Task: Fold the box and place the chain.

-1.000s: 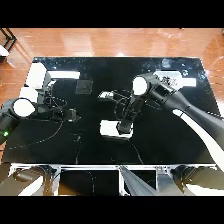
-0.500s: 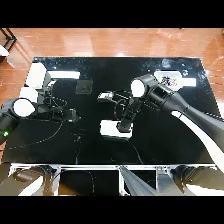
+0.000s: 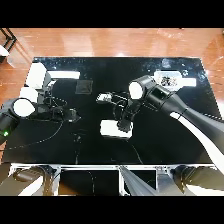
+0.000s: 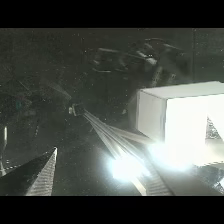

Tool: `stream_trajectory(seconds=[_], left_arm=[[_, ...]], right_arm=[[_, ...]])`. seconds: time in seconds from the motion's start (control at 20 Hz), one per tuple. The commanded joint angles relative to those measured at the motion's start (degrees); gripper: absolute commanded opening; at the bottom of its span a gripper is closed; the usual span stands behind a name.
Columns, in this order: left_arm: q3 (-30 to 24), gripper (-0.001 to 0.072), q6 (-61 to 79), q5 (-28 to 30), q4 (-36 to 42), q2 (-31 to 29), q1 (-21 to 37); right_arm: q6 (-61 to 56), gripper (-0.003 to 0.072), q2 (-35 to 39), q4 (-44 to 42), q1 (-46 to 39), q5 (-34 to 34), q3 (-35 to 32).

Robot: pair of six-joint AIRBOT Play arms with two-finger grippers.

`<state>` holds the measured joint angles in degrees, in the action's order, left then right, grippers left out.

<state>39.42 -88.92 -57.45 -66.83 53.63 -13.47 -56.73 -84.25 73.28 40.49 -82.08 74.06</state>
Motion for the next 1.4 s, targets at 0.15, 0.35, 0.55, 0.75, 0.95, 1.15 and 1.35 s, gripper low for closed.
stream_trajectory(seconds=[0.15, 0.35, 0.55, 0.75, 0.95, 1.15, 1.35], left_arm=[[0.0, 0.0630, 0.0, 0.0, 0.0, 0.0, 0.1], [0.0, 0.0630, 0.0, 0.0, 0.0, 0.0, 0.1], [0.0, 0.0630, 0.0, 0.0, 0.0, 0.0, 0.1], [0.0, 0.0630, 0.0, 0.0, 0.0, 0.0, 0.1], [0.0, 0.0630, 0.0, 0.0, 0.0, 0.0, 0.1], [0.0, 0.0630, 0.0, 0.0, 0.0, 0.0, 0.1], [0.0, 0.0630, 0.0, 0.0, 0.0, 0.0, 0.1]], right_arm=[[-0.1, 0.0326, 0.0, 0.5, 0.3, -0.8, 0.0], [-0.1, 0.0323, 0.0, 0.7, 0.3, -0.8, 0.0], [-0.1, 0.0706, 0.1, 0.8, 0.3, -1.5, 0.0], [-0.1, 0.0711, 0.1, 1.3, 0.3, -1.7, 0.0], [-2.1, 0.0711, 0.1, 1.8, 1.2, -3.3, 0.0], [-2.0, 0.0710, 0.1, 2.4, 2.1, -2.8, 0.0], [-2.0, 0.0710, 0.1, 2.4, 2.1, -2.6, 0.0]])
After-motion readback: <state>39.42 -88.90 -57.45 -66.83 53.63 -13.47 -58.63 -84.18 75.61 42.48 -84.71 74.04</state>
